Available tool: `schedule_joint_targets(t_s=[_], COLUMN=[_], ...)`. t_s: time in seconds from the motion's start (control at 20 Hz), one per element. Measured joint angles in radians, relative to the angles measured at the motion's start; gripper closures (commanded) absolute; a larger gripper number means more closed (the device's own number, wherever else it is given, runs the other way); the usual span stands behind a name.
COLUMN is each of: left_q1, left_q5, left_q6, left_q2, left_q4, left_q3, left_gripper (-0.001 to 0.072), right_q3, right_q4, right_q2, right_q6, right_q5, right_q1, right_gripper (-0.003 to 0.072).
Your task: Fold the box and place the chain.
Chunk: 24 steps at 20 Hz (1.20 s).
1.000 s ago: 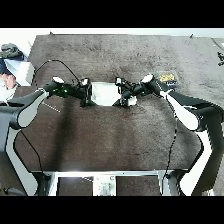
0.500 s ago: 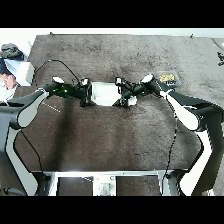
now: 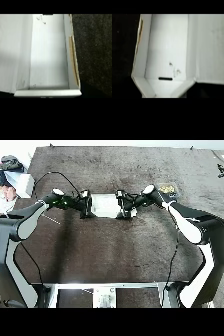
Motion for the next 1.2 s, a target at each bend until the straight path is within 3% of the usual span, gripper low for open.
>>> schedule_joint_targets(t_s=[0.5, 0.55, 0.6, 0.65, 0.9, 1.2], left_q1=[0.0, 0.0, 0.0, 0.0, 0.0, 0.0], left_q5=[0.002, 0.001, 0.001, 0.001, 0.0, 0.0], left_q6=[0.0, 0.0, 0.0, 0.0, 0.0, 0.0], left_q2=[0.0, 0.0, 0.0, 0.0, 0.0, 0.0], left_q4=[0.002, 0.002, 0.002, 0.002, 0.001, 0.001], left_q3=[0.0, 0.0, 0.0, 0.0, 0.0, 0.0], left_gripper=[0.0363, 0.0363, 0.0363, 0.0363, 0.0363, 0.0363], right_q3=[0.0, 0.0, 0.0, 0.0, 0.0, 0.0], right_q4=[-0.195, -0.198, -0.191, -0.163, 0.106, 0.21], right_q2=[0.138, 0.158, 0.175, 0.193, 0.224, 0.161], right_q6=[0.13, 0.158, 0.185, 0.211, 0.267, 0.282], right_q5=[0.015, 0.019, 0.024, 0.037, 0.092, -0.023], right_q1=[-0.048, -0.05, -0.051, -0.053, -0.042, -0.006], right_gripper=[-0.0022, 0.0132, 0.0418, 0.0649, 0.0675, 0.0675])
